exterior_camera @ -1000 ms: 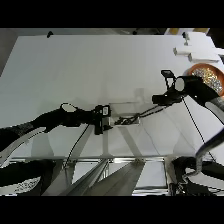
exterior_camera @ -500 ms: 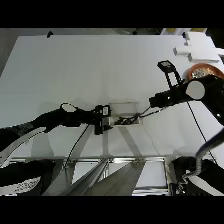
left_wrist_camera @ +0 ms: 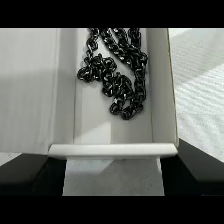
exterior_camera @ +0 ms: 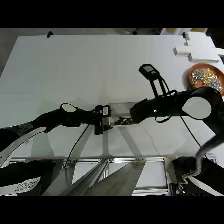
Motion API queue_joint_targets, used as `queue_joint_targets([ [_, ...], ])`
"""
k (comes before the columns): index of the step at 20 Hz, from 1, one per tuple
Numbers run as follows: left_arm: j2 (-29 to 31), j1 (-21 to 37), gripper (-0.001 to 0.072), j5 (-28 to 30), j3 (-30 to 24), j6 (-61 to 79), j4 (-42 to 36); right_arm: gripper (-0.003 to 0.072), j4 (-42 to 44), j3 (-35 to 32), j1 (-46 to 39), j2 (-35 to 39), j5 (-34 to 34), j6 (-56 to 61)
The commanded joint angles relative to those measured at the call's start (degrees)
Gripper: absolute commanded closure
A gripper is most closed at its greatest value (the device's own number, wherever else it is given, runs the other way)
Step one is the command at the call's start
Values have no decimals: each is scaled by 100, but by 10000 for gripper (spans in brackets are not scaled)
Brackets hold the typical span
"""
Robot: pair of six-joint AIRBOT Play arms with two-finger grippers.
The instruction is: Fold the box and place the chain.
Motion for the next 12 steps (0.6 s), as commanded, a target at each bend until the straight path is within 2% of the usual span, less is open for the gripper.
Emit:
queue_joint_targets([
  [1, 4, 2, 621, 2, 0, 0, 2, 670, 289, 7, 522, 20, -538, 44],
  [6, 4, 2, 621, 2, 0, 0, 2, 670, 212, 7, 678, -92, -785, 151],
  [10, 4, 2, 621, 2, 0, 0, 2, 658, 175, 7, 678, -568, -754, 129],
  [12, 4, 2, 621, 2, 0, 0, 2, 451, 35, 7, 678, -807, -748, 125],
])
